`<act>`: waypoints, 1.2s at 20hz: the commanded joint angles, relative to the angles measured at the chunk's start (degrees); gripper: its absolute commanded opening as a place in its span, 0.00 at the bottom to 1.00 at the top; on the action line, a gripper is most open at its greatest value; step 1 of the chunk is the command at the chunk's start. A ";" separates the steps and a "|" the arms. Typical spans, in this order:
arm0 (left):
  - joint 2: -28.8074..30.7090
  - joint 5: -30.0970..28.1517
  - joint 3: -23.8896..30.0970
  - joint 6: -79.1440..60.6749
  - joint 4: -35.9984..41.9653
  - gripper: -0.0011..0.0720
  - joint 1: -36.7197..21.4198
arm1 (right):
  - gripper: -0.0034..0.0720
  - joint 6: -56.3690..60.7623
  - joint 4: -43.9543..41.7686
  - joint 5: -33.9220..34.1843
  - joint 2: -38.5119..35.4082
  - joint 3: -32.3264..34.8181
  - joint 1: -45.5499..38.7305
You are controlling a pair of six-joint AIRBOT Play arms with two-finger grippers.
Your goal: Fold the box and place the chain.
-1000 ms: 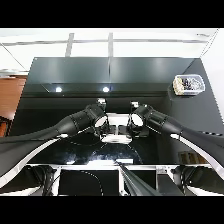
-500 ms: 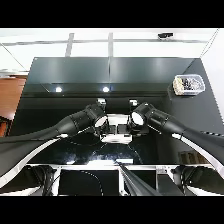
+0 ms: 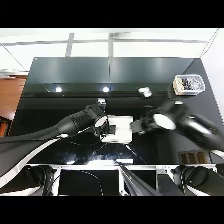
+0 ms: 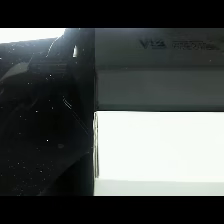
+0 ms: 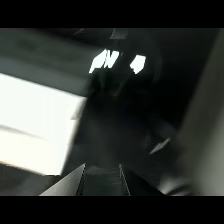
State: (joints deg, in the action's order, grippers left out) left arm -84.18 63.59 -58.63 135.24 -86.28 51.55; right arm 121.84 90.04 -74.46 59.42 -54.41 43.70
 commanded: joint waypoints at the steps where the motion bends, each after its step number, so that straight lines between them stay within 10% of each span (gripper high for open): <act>1: -0.02 0.07 -0.02 0.02 0.00 0.06 0.02 | 0.41 -1.92 20.50 -4.46 -10.01 -0.02 -4.15; 5: -0.02 0.07 -0.02 0.00 0.00 0.06 0.02 | 0.41 -2.19 38.23 12.63 -9.99 3.63 -19.28; 9: -0.02 0.07 -0.02 0.00 -0.07 0.06 0.00 | 0.41 -2.08 30.42 34.21 -1.36 3.15 -41.24; 13: -0.02 0.07 -0.02 0.00 0.00 0.06 0.02 | 0.42 -2.10 13.60 32.37 13.31 -10.16 -53.59; 14: -0.02 0.07 -0.02 0.02 -0.02 0.06 0.02 | 0.82 -2.12 7.13 30.84 17.14 -13.81 -55.60; 15: -0.02 0.04 -0.02 0.02 0.00 0.06 0.02 | 1.00 -3.19 1.05 29.22 20.35 -16.68 -56.92; 24: -0.02 -0.11 -0.02 0.00 -0.02 0.06 0.00 | 1.00 7.08 -19.47 18.18 37.38 -28.68 -58.60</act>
